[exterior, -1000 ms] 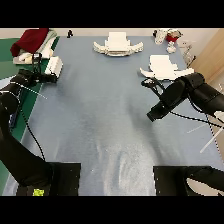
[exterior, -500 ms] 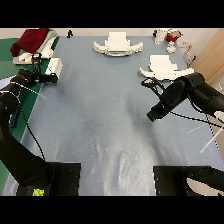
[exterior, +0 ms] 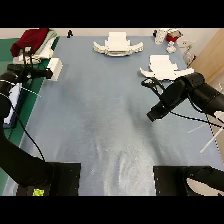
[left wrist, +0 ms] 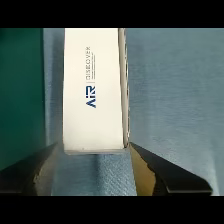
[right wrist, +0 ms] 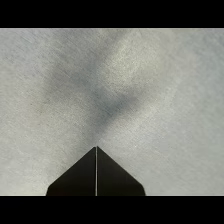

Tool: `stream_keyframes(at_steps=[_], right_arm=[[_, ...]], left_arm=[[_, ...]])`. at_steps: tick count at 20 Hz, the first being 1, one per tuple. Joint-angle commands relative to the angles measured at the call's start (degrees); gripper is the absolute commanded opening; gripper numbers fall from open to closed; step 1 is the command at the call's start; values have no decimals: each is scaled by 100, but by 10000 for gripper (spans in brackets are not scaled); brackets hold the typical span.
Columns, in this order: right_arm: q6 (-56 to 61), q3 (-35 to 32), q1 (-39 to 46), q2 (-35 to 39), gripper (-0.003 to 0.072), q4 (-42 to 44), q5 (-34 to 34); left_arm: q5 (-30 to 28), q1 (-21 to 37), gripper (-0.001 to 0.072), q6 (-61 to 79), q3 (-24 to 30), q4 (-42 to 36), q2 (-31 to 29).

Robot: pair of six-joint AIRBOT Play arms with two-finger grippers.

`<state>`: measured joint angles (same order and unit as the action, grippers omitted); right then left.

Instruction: Fold the box.

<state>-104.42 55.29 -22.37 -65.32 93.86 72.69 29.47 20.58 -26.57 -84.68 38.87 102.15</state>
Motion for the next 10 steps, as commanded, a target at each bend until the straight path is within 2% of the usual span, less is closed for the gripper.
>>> stream_keyframes(at_steps=[1,5,6,7,8,10], right_arm=[[2,7,2,-2,4,2,-2],[2,7,2,-2,4,2,0],[2,4,0,-2,4,2,-2],[2,7,2,-2,4,2,0],[2,7,0,-2,5,2,0],[0,7,0,-2,4,2,0]], left_arm=[[765,129,707,-2,-9,-4,-570],[1753,116,704,-22,-9,-39,-1333],[2048,116,526,-262,-9,-96,-1510],[2411,120,139,-616,-9,-114,-1679],[2741,120,14,-656,-9,-122,-1825],[3471,79,10,-787,-7,-140,-2068]])
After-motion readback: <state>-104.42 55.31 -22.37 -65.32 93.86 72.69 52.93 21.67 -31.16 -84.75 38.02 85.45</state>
